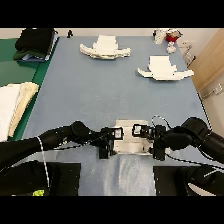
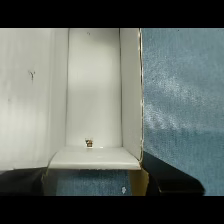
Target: Fold the box.
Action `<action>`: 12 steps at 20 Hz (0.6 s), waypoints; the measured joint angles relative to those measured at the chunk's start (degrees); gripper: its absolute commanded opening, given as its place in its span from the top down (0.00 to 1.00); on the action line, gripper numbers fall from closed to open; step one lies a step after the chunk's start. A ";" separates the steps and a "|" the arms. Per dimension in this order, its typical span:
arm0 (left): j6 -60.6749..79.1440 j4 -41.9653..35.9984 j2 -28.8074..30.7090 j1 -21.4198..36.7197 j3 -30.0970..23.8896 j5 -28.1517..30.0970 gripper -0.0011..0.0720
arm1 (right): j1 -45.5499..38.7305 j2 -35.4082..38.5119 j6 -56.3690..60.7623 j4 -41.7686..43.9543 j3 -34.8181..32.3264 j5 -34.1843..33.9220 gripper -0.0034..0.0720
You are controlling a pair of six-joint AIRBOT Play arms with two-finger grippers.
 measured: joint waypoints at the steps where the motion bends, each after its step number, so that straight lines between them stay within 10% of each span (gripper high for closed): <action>1: -0.02 0.00 0.00 0.00 0.00 0.00 0.35 | 0.00 -0.15 -0.07 -0.09 0.00 0.13 0.19; 3: 0.00 0.00 0.00 0.00 0.00 0.00 0.35 | 0.02 -0.37 -0.24 -0.17 0.00 0.20 0.31; 5: -0.02 -0.02 0.00 0.00 0.00 0.00 0.35 | 0.15 -0.48 -0.37 0.02 0.00 0.17 0.66; 12: 0.00 0.00 0.00 0.00 0.00 0.00 0.35 | 0.66 -0.59 -3.80 4.61 -0.02 2.40 0.68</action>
